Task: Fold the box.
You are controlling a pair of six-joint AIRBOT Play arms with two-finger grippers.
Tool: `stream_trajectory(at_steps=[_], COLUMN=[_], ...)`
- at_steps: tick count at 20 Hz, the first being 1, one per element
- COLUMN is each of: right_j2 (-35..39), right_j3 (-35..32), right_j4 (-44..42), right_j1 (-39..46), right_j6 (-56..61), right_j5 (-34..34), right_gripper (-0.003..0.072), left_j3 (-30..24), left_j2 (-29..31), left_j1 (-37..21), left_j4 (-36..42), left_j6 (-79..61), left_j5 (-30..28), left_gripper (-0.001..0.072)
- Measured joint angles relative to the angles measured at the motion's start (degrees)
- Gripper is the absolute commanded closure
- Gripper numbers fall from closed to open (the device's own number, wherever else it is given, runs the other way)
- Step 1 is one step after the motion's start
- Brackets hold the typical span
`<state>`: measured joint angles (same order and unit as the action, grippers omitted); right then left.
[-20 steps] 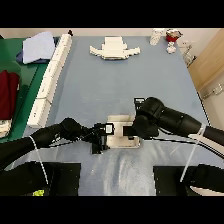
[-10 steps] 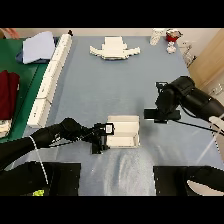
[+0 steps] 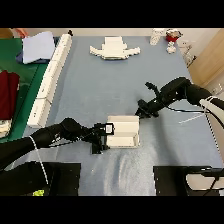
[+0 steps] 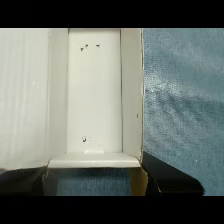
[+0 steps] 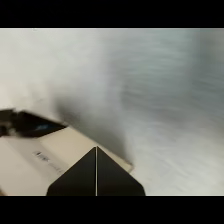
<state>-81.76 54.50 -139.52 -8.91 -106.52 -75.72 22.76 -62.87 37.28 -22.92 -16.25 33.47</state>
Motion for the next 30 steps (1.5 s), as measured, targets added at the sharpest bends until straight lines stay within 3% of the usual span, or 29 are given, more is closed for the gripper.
stream_trajectory(at_steps=[5, 11, 16, 24, 30], right_j2=[-1.5, 1.0, 11.1, 31.9, 37.6], right_j3=[0.1, -1.1, -6.8, -25.0, -32.0], right_j4=[-6.3, -3.0, 2.6, 6.2, 6.9], right_j1=[-1.5, -8.1, -14.9, -26.9, -32.5], right_j6=[-9.9, -14.7, -17.6, -18.9, -19.1], right_j5=[-6.7, -6.8, 3.8, 26.2, 36.6], right_gripper=[0.0681, 0.0682, 0.0682, 0.0681, 0.0681], left_j3=[0.0, 0.0, 0.0, 0.0, 0.0], left_j2=[0.0, 0.0, 0.0, 0.0, 0.0], left_j1=[0.0, 0.0, 0.0, 0.0, 0.0], left_j4=[0.0, 0.0, 0.0, 0.0, 0.0], left_j6=[0.0, 0.0, 0.0, 0.0, 0.0], left_j5=[0.0, 0.0, 0.0, 0.0, 0.0], left_gripper=[0.0347, 0.0347, 0.0347, 0.0347, 0.0347])
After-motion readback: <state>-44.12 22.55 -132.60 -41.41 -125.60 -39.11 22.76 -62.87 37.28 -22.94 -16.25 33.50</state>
